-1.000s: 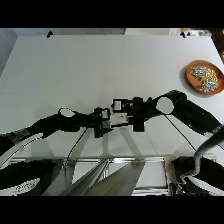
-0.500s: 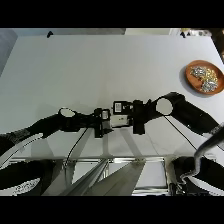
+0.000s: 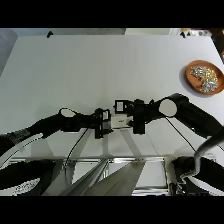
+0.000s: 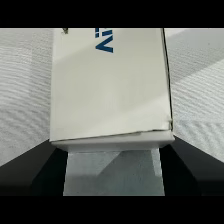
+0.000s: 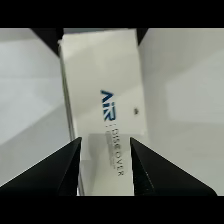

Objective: Fold the box and place the chain.

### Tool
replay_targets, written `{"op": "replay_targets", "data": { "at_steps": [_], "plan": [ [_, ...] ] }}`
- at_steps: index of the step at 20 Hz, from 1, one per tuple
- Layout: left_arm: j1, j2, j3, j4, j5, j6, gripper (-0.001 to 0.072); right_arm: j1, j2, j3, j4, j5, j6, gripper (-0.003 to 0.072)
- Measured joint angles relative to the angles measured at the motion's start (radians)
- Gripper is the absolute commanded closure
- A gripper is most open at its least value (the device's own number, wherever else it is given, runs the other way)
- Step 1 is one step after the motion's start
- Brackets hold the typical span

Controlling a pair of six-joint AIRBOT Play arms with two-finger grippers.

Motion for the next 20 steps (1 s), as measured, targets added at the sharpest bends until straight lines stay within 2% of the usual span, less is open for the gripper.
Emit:
{"op": "replay_targets", "data": {
  "at_steps": [1,2,3,10,14,20],
  "plan": [
    [0.000,0.000,0.000,0.000,0.001,0.000,0.0573,0.000,0.015,0.000,0.007,-0.009,-0.001,0.0444],
    [0.000,0.000,0.000,0.000,0.002,0.000,0.0573,-0.002,0.026,0.000,0.022,-0.018,-0.001,0.0616],
    [0.000,0.000,0.000,0.000,0.003,0.000,0.0573,-0.005,0.032,0.000,0.043,-0.022,-0.002,0.0672],
    [0.000,0.000,0.000,0.000,0.003,-0.001,0.0573,-0.029,-0.037,-0.002,0.193,-0.012,-0.043,0.0671],
    [0.000,0.000,0.000,0.000,0.003,-0.001,0.0573,-0.031,-0.086,-0.003,0.202,0.036,-0.050,0.0671],
    [0.000,0.000,0.000,0.000,0.005,-0.001,0.0573,-0.032,-0.106,-0.015,0.182,0.047,-0.054,0.0671]
  ]
}}
